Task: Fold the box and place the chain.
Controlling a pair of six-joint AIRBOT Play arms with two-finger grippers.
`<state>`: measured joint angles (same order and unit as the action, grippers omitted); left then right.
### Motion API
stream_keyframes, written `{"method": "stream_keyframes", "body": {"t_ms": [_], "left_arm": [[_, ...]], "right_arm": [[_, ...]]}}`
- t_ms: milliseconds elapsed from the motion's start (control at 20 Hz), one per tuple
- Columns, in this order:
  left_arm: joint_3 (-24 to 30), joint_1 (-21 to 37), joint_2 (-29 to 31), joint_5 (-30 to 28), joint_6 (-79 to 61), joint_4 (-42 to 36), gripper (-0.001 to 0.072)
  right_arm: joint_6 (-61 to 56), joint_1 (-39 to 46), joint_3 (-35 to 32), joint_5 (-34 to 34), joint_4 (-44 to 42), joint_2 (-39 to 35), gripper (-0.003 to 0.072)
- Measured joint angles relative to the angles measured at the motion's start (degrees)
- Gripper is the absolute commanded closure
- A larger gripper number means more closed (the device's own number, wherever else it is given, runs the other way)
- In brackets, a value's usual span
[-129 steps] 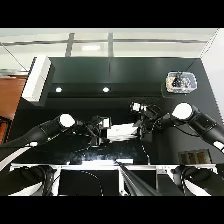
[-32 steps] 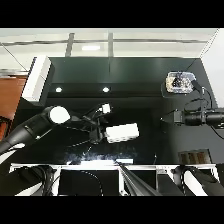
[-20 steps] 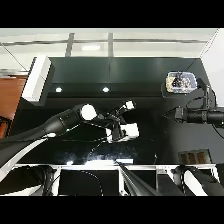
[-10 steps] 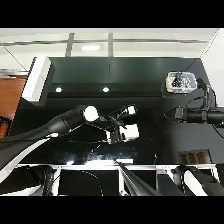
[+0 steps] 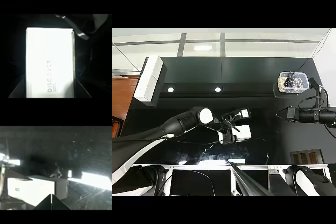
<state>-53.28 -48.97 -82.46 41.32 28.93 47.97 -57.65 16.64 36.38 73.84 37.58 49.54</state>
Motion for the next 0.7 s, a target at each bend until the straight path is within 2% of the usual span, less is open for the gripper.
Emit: {"method": "stream_keyframes", "body": {"t_ms": [150, 200, 250, 300, 400, 500, 700], "left_arm": [[0.0, -2.4, -0.9, -3.3, 0.1, 4.4, 0.0023], [0.0, -3.1, -1.2, -4.0, 0.1, 5.3, 0.0114], [0.0, -3.6, -1.3, -4.7, 0.2, 6.1, 0.0297], [-0.1, -3.9, -1.4, -4.8, 0.4, 6.7, 0.0362], [-0.5, -3.8, -1.5, -4.0, 1.7, 7.5, 0.0362], [-0.8, -2.7, -0.6, -0.4, 3.4, 8.2, 0.0362], [-1.1, 3.8, 4.1, 5.2, 16.9, 14.8, 0.0361]], "right_arm": [[0.0, 0.0, 0.0, 0.0, 0.0, 0.0, 0.0675], [0.0, 0.0, 0.0, 0.0, 0.0, 0.0, 0.0675], [0.0, 0.0, 0.0, 0.0, 0.0, 0.0, 0.0675], [0.0, 0.0, 0.0, 0.0, 0.0, 0.0, 0.0676], [0.0, 0.0, 0.0, 0.0, 0.0, 0.0, 0.0676], [0.0, 0.0, 0.0, 0.0, 0.0, 0.0, 0.0676], [0.0, 0.0, 0.0, 0.7, 0.0, 0.0, 0.0675]]}}
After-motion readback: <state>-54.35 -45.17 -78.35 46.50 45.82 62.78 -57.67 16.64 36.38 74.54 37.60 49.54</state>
